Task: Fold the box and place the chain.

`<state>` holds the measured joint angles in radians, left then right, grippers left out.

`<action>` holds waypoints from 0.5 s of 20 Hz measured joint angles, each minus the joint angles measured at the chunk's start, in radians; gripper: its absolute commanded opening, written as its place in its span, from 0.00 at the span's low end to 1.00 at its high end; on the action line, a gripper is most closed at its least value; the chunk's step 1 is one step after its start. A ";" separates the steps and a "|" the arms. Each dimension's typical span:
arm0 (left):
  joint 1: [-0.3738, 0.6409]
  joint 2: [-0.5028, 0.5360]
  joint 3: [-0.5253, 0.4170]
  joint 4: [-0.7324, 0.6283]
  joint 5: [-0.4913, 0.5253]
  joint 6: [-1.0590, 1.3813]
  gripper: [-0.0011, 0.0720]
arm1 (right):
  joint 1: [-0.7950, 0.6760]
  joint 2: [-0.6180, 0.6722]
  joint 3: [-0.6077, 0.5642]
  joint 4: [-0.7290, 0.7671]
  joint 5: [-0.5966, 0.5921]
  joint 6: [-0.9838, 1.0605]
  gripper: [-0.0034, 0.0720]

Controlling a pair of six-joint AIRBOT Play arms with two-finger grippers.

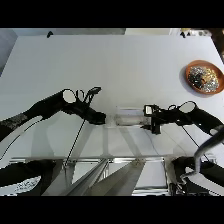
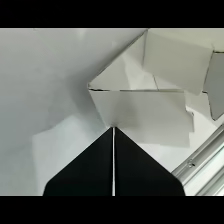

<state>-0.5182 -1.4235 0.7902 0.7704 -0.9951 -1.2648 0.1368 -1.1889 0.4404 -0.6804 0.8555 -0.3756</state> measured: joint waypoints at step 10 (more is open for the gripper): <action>-0.015 0.021 0.000 -0.008 -0.005 -0.007 0.02 | 0.000 0.000 0.000 0.000 0.000 0.000 0.46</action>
<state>-0.5335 -1.4021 0.7902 0.7620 -0.9997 -1.2720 0.1368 -1.1889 0.4404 -0.6804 0.8555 -0.3752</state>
